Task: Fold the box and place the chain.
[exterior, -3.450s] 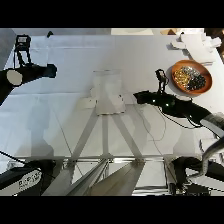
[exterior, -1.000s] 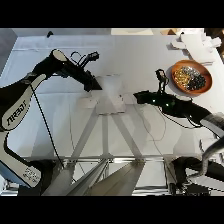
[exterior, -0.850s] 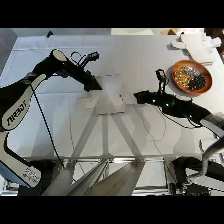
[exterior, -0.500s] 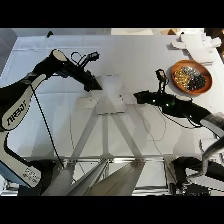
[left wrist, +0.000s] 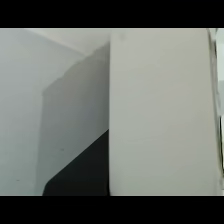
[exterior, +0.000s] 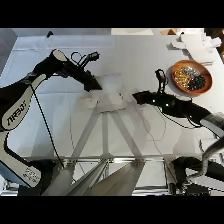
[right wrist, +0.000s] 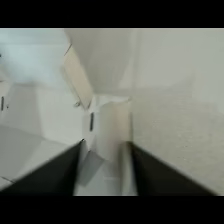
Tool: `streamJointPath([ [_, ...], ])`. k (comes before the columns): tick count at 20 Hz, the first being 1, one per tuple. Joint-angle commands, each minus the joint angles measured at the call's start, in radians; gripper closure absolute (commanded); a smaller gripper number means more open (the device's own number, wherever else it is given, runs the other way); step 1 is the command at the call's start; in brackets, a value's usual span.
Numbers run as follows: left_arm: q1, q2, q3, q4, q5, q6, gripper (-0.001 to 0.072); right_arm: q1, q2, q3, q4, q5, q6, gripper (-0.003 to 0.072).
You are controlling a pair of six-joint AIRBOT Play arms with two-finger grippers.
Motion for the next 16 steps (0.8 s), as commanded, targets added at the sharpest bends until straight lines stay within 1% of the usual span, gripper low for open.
streamJointPath([
  [1, 0.000, 0.001, 0.001, 0.002, -0.025, 0.000, 0.0703, -0.002, 0.001, 0.009, 0.011, 0.035, 0.017, 0.0242],
  [4, 0.008, 0.037, 0.001, 0.008, -0.074, -0.003, 0.0706, -0.017, 0.024, 0.038, 0.067, 0.069, 0.021, 0.0244],
  [7, 0.026, 0.141, 0.001, 0.008, -0.122, -0.002, 0.0707, -0.068, 0.099, 0.049, 0.135, 0.071, 0.020, 0.0247],
  [8, 0.030, 0.179, 0.002, 0.008, -0.148, 0.004, 0.0707, -0.092, 0.126, 0.049, 0.130, 0.071, 0.019, 0.0248],
  [10, 0.032, 0.239, 0.001, 0.008, -0.237, 0.056, 0.0707, -0.142, 0.170, 0.049, 0.121, 0.075, 0.019, 0.0249],
  [11, 0.031, 0.254, 0.001, 0.008, -0.274, 0.099, 0.0707, -0.164, 0.183, 0.049, 0.122, 0.084, 0.020, 0.0250],
  [12, 0.029, 0.256, 0.001, 0.008, -0.289, 0.135, 0.0708, -0.182, 0.189, 0.049, 0.122, 0.098, 0.020, 0.0251],
  [13, 0.025, 0.253, 0.001, 0.014, -0.276, 0.164, 0.0708, -0.197, 0.190, 0.049, 0.122, 0.118, 0.020, 0.0254],
  [14, 0.019, 0.248, -0.001, 0.027, -0.243, 0.188, 0.0708, -0.204, 0.190, 0.049, 0.122, 0.134, 0.020, 0.0261],
  [15, 0.010, 0.238, -0.001, 0.039, -0.202, 0.205, 0.0708, -0.206, 0.190, 0.049, 0.122, 0.146, 0.020, 0.0291],
  [16, -0.001, 0.227, -0.001, 0.049, -0.170, 0.218, 0.0708, -0.206, 0.190, 0.049, 0.121, 0.159, 0.020, 0.0291],
])
